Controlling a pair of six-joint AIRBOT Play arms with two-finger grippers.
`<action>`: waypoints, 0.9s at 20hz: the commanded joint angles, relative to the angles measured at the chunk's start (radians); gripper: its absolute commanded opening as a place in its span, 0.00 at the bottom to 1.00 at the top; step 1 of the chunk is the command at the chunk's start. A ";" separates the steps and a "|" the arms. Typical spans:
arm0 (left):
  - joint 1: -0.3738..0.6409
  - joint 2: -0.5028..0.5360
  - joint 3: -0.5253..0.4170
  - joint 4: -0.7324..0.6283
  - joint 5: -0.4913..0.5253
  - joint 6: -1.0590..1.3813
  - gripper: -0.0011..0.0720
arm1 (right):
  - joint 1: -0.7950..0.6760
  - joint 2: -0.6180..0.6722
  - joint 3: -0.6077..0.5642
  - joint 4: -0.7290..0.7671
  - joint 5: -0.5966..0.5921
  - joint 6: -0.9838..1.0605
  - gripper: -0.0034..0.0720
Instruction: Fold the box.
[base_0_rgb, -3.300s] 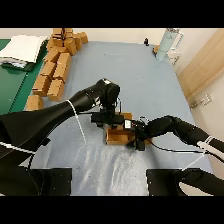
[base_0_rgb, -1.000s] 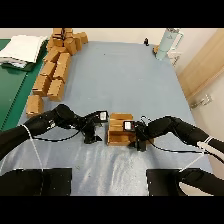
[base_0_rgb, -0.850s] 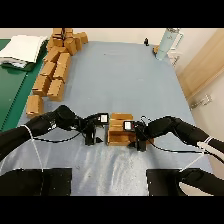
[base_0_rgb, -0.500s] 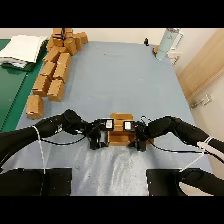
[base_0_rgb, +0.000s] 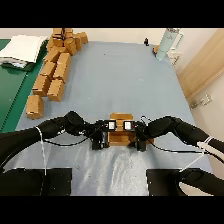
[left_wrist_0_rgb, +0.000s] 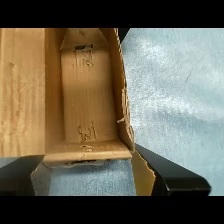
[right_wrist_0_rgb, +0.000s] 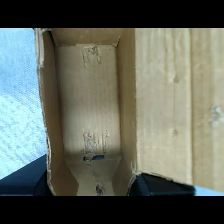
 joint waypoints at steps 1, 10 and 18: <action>-0.022 -0.002 0.003 0.001 0.037 -0.061 0.95 | 0.000 0.001 0.001 0.000 0.000 0.000 0.73; -0.047 -0.020 0.004 0.008 0.053 -0.076 0.65 | 0.000 0.001 0.001 0.000 0.000 0.000 0.73; -0.045 -0.019 0.005 0.008 0.053 -0.075 0.65 | 0.000 0.001 0.001 0.000 0.000 0.000 0.73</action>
